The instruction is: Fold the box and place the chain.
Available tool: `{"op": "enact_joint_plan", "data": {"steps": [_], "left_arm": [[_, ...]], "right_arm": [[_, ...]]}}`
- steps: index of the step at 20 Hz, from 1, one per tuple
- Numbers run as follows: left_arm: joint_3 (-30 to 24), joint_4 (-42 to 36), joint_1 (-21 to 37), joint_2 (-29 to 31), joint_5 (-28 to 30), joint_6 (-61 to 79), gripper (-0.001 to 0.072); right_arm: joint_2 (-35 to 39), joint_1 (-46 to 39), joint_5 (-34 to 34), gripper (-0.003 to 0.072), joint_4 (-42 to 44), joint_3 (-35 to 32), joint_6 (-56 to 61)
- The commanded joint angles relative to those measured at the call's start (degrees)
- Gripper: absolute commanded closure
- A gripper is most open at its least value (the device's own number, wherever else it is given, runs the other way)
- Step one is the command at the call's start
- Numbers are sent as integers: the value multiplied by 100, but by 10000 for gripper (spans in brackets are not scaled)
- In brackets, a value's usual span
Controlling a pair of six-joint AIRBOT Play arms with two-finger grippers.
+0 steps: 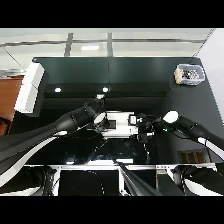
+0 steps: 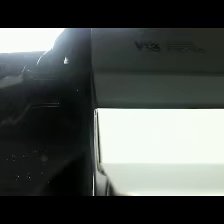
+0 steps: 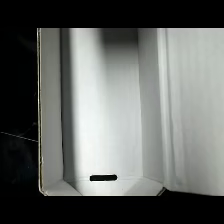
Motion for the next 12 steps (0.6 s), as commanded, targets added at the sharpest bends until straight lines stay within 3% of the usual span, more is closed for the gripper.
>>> {"op": "enact_joint_plan", "data": {"steps": [1, 5, 8, 9, 12], "left_arm": [[9, 26, -2, -4, -7, -9, 687], [9, 28, -2, -2, -11, 13, 687], [9, 44, -2, -2, -9, 24, 687], [9, 42, -2, -2, -9, 28, 687], [9, 61, -2, -2, -120, 28, 687]], "right_arm": [[0, 4, 2, 640, 0, 2, -2], [0, 4, 4, 634, 0, 2, -2], [2, 2, -195, 90, -2, 2, 28], [13, -2, -201, 47, -4, 2, 31], [205, -17, -17, 49, -66, 2, 275]]}}
